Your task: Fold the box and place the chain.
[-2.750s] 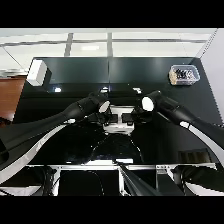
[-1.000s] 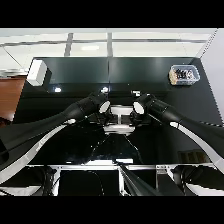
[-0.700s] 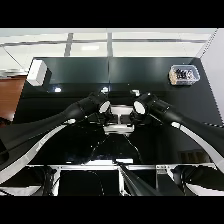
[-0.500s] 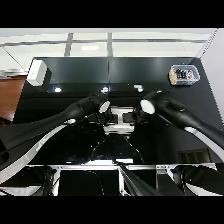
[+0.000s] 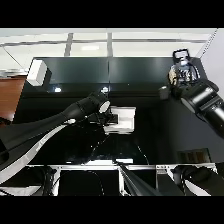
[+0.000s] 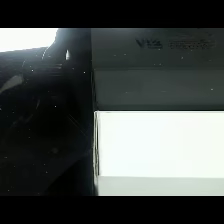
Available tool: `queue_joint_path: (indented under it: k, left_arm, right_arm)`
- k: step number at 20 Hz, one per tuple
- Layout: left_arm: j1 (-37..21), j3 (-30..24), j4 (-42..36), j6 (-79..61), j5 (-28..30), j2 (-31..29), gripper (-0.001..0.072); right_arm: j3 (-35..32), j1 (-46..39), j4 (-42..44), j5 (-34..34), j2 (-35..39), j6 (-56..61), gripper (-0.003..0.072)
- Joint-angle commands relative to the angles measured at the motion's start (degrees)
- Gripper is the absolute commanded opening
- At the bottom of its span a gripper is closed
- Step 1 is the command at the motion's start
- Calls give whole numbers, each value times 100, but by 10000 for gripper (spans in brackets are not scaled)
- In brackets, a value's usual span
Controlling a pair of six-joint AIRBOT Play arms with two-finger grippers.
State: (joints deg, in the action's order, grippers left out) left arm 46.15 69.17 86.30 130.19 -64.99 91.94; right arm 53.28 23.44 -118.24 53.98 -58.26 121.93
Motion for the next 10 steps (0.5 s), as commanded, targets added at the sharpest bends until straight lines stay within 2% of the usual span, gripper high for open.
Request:
queue_joint_path:
  k: [1,2,4,7,10]
  left_arm:
    - [-2,0,0,-7,0,0,25]
    - [-2,0,-2,-7,0,0,25]
    - [-2,0,0,-7,0,0,25]
    - [-2,0,0,-7,31,0,26]
    - [-2,0,4,-7,28,0,25]
  right_arm:
    - [-339,-1257,437,-1902,-393,439,718]
    - [-254,-1589,669,-2024,-717,439,714]
    - [472,-2188,1143,-1681,-1491,407,713]
    - [2514,-2846,2133,-402,-3045,-444,713]
    - [4511,-3150,2549,942,-4559,-1003,712]
